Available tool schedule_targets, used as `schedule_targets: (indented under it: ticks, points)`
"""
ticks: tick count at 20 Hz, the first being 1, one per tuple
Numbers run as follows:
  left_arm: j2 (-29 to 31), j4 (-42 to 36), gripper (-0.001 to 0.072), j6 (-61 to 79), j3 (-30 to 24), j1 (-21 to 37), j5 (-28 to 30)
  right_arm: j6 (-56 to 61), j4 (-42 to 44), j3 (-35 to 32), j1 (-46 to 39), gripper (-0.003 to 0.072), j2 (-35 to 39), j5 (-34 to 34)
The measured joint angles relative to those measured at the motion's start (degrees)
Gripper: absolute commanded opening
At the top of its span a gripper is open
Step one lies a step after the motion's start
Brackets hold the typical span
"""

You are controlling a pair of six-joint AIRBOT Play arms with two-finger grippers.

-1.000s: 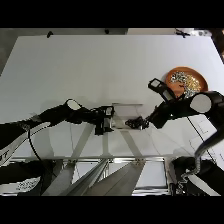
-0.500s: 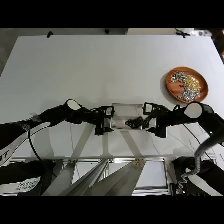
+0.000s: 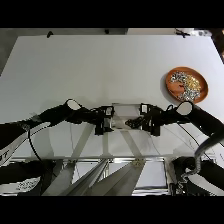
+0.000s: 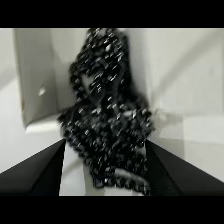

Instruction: Fold the box and place the chain.

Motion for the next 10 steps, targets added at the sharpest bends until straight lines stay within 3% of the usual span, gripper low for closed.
schedule_targets:
  ticks: [5,10]
  points:
    - [0.02,0.13,0.0372,0.04,0.00,0.02,-0.13,-0.44,1.73,0.02,0.61,0.0038,-1.86,-0.52]
    - [0.02,0.04,0.0372,0.02,0.00,0.02,-0.04,3.43,-1.22,-0.04,0.76,0.0011,-0.85,0.63]
